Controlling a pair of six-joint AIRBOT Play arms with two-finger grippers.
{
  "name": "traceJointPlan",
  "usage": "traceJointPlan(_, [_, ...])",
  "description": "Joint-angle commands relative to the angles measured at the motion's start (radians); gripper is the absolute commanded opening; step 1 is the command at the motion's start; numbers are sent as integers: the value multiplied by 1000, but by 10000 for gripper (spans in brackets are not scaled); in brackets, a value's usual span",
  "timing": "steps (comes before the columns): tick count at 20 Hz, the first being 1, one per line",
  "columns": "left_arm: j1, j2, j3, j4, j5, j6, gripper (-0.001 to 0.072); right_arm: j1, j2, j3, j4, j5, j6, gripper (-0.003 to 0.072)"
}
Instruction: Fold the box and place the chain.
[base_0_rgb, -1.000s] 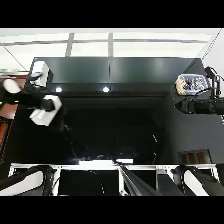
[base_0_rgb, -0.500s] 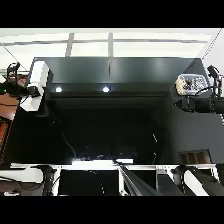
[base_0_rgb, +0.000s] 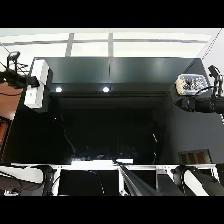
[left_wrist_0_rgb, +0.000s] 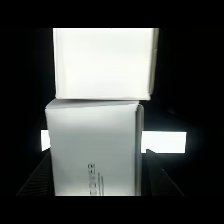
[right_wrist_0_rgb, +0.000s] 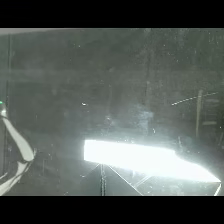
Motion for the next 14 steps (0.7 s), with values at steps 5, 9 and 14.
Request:
traceJointPlan(5, [-6,247,1,-86,-272,-178,217,26,3,23,-1,22,-125,15])
traceJointPlan(9, [-139,567,-407,-343,36,34,28,132,4,-66,2,-266,-258,15])
traceJointPlan(14, [-340,825,-879,-292,451,119,30,169,3,-177,-9,-661,-259,16])
